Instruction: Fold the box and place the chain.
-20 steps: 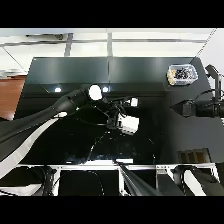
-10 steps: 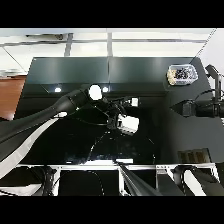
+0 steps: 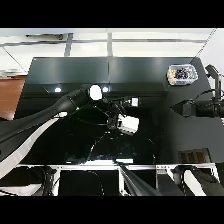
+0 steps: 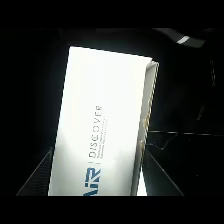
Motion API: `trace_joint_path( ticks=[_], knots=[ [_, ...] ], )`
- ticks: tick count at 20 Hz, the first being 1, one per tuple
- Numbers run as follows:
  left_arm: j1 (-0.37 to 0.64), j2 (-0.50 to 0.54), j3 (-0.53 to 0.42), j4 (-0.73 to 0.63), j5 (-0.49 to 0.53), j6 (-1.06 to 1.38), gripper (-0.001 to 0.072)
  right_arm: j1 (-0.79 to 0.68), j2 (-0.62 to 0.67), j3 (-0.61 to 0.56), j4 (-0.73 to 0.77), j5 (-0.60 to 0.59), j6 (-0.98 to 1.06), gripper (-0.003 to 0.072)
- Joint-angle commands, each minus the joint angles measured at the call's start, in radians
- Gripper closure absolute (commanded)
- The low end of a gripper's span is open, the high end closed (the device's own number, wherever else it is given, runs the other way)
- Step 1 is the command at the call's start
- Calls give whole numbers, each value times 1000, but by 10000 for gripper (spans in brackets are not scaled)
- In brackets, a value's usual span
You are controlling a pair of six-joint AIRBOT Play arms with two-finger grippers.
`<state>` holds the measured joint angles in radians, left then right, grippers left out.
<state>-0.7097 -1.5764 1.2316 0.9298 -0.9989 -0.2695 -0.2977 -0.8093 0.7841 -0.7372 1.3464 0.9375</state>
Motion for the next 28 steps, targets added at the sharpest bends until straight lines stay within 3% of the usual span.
trace_joint_path(
  ticks=[1, 28],
  knots=[
    [1, -1, 0, 0, -14, 0, 8, 0, 1, 1, 0, 0, 0, 676],
    [-20, -31, -8, 8, -18, 0, 8, 0, 1, 1, 0, 0, 0, 676]
  ],
)
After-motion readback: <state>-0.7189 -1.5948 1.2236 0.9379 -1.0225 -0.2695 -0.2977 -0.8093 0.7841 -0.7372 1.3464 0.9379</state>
